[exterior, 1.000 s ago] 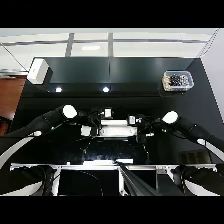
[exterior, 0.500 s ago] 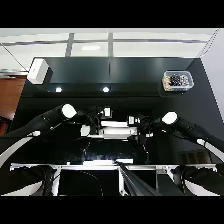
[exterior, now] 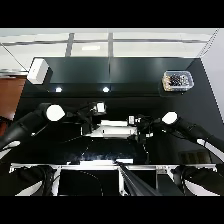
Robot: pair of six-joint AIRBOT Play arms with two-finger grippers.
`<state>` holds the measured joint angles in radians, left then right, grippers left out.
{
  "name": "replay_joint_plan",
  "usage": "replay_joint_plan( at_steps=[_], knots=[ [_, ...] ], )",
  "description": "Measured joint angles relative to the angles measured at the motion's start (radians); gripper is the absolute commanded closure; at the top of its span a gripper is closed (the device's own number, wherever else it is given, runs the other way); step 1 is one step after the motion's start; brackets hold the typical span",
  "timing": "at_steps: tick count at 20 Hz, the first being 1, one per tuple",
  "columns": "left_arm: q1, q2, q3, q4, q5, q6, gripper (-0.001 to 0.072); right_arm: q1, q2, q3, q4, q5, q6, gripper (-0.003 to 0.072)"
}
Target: Fold the box and place the chain.
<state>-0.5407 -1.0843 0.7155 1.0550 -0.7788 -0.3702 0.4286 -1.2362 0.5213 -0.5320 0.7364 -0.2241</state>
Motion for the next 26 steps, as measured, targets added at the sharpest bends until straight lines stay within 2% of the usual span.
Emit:
replay_joint_plan(
  at_steps=[1, 2, 3, 5, 7, 11, 14, 17, 21, 26],
  knots=[
    [0.008, 0.018, 0.0, 0.03, -0.045, -0.064, 0.0266, 0.0, 0.0, 0.0, 0.0, 0.0, 0.0, 0.0198],
    [0.014, 0.031, 0.0, 0.053, -0.1, -0.136, 0.0575, 0.0, 0.0, 0.0, 0.0, 0.0, 0.0, 0.0198],
    [0.019, 0.039, 0.0, 0.06, -0.149, -0.204, 0.0671, 0.0, 0.0, 0.0, 0.0, 0.0, 0.0, 0.0198],
    [0.024, 0.044, 0.0, 0.029, -0.224, -0.307, 0.0681, 0.0, 0.0, 0.0, 0.0, 0.001, 0.0, 0.0198],
    [0.027, 0.045, 0.0, -0.078, -0.228, -0.352, 0.068, 0.0, 0.0, 0.0, 0.0, 0.002, 0.0, 0.0198],
    [0.016, 0.003, -0.003, -0.369, -0.049, -0.318, 0.068, 0.0, 0.0, 0.0, 0.0, 0.003, 0.0, 0.0198],
    [-0.004, -0.069, -0.003, -0.489, 0.088, -0.26, 0.068, 0.0, 0.0, 0.0, 0.0, 0.003, 0.0, 0.0198],
    [-0.013, -0.147, -0.003, -0.541, 0.151, -0.226, 0.068, 0.0, 0.0, 0.0, 0.002, 0.003, 0.0, 0.0198],
    [-0.017, -0.214, -0.003, -0.546, 0.185, -0.199, 0.068, 0.0, 0.0, 0.0, 0.003, 0.002, 0.003, 0.0198],
    [0.008, -0.183, 0.023, -0.47, 0.186, -0.134, 0.068, 0.0, 0.0, 0.0, -0.001, 0.003, -0.001, 0.0198]
  ],
)
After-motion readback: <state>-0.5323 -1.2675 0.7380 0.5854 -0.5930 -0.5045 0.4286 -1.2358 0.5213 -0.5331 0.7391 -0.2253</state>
